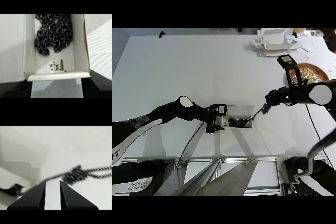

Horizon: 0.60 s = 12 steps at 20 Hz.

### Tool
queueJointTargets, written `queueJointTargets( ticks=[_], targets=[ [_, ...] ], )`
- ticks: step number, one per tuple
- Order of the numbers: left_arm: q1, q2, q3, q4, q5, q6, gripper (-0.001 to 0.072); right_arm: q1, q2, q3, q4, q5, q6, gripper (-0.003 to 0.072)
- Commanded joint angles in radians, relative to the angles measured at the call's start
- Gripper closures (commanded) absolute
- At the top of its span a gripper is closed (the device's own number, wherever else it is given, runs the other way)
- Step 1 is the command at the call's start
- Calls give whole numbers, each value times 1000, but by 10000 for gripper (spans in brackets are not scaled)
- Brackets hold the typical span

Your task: Fold the box and place the chain.

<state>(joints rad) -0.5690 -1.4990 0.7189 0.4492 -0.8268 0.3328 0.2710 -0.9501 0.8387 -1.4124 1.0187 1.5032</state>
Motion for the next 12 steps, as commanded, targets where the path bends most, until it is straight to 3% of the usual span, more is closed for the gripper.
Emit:
queueJointTargets(
  ticks=[1, 5, 12],
  targets=[
    [0, 0, 0, 0, 0, 0, 460, -60, -88, -40, -54, 17, 48, 514],
    [0, 0, 0, 0, 0, 0, 460, -60, -212, -58, 135, -46, -65, 508],
    [0, 0, 0, 0, 0, 0, 460, -57, -347, -58, 160, -80, -73, 479]
  ],
)
